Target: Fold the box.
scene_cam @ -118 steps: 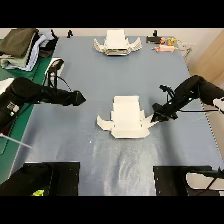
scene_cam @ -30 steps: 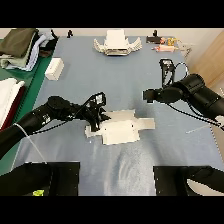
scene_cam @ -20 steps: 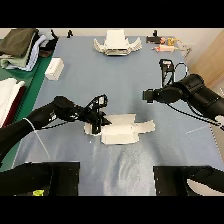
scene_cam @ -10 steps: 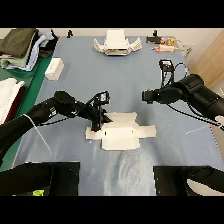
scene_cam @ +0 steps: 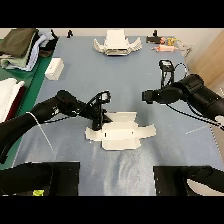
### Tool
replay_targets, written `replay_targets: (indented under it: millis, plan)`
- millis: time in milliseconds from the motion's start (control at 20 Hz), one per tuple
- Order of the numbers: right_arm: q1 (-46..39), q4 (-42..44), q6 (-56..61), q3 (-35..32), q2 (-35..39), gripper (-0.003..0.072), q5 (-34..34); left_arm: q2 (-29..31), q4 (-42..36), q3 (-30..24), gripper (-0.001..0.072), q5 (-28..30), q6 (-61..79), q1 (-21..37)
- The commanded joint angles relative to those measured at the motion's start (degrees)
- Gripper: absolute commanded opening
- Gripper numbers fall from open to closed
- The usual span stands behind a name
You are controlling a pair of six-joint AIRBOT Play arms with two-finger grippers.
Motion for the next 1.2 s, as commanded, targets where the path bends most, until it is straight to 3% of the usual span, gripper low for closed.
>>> replay_targets:
  millis: [0,350,600,700,800,900,1150]
  plan:
    - [0.02,0.04,0.00,-0.02,-0.04,0.0380,-0.48,-0.26,0.04,-0.74,0.0014,-0.09,-0.04,0.00]
    - [0.02,0.46,-0.04,-0.02,-0.04,0.0380,-0.55,-0.24,-2.29,-3.74,0.0014,-0.20,0.22,-0.11]
    - [0.02,0.48,-0.20,-0.02,-0.04,0.0361,-3.89,-0.26,-2.05,-3.93,0.0014,-3.56,0.20,-0.11]
    - [0.02,0.46,-0.61,-0.02,-0.02,0.0179,-6.25,-0.26,-2.05,-3.93,0.0014,-3.52,0.20,-0.09]
    - [0.02,1.03,-2.36,-0.02,-0.02,0.0152,-8.85,-0.24,-2.05,-3.93,0.0014,-3.39,0.20,-0.07]
    - [0.02,2.97,-5.64,-0.02,0.11,0.0005,-11.58,-0.24,-2.05,-3.93,0.0014,-3.32,0.17,-0.07]
    - [5.38,10.34,-13.57,-1.95,4.52,0.0003,-20.70,-0.24,-2.08,-3.93,0.0014,-3.58,-0.24,-0.09]
